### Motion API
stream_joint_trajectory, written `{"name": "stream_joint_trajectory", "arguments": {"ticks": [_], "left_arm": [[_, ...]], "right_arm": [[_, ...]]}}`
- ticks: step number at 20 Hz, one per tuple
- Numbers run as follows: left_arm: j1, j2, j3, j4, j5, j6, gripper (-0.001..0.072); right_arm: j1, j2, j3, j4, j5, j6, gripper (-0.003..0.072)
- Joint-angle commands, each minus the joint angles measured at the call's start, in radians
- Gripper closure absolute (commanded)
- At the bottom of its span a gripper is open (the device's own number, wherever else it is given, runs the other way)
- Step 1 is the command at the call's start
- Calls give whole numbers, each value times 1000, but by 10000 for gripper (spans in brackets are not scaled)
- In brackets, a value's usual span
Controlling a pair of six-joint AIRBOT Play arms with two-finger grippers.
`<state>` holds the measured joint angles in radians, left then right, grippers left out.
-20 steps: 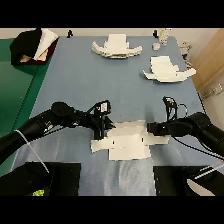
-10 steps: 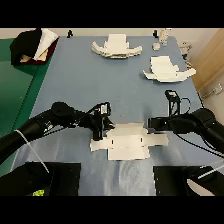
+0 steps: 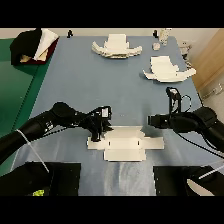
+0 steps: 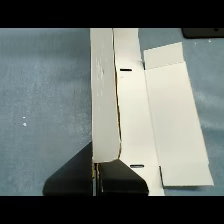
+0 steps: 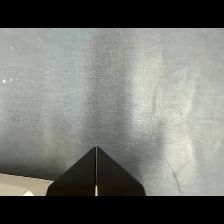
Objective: Fold the box.
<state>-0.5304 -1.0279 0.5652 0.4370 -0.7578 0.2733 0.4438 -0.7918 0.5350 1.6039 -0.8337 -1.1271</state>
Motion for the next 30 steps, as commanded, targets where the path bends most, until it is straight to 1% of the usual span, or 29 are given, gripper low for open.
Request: {"name": "stream_joint_trajectory", "arguments": {"ticks": [1,4,7,11,12,14,17,22,25,28,30], "left_arm": [[2,-3,0,3,92,32,695],[0,32,0,-4,93,127,697],[1,101,-5,-14,105,138,698],[0,144,-71,-39,105,141,699],[0,143,-93,-72,106,171,699],[0,142,-138,-156,126,303,699],[0,128,-175,-171,182,340,697],[0,79,-177,-167,179,340,696],[0,79,-168,-167,178,336,696],[0,79,-151,-163,154,271,696],[0,78,-145,-113,147,202,696]], "right_arm": [[0,1,1,0,16,1,683],[0,1,1,1,14,1,683],[0,1,0,1,14,10,683],[0,1,1,1,14,12,683],[0,1,1,1,14,12,683],[0,1,1,1,15,12,683],[0,1,0,0,19,12,683],[1,1,0,1,33,12,683],[1,1,0,1,33,12,683],[1,0,0,1,33,12,683],[0,0,0,0,33,12,683]]}}
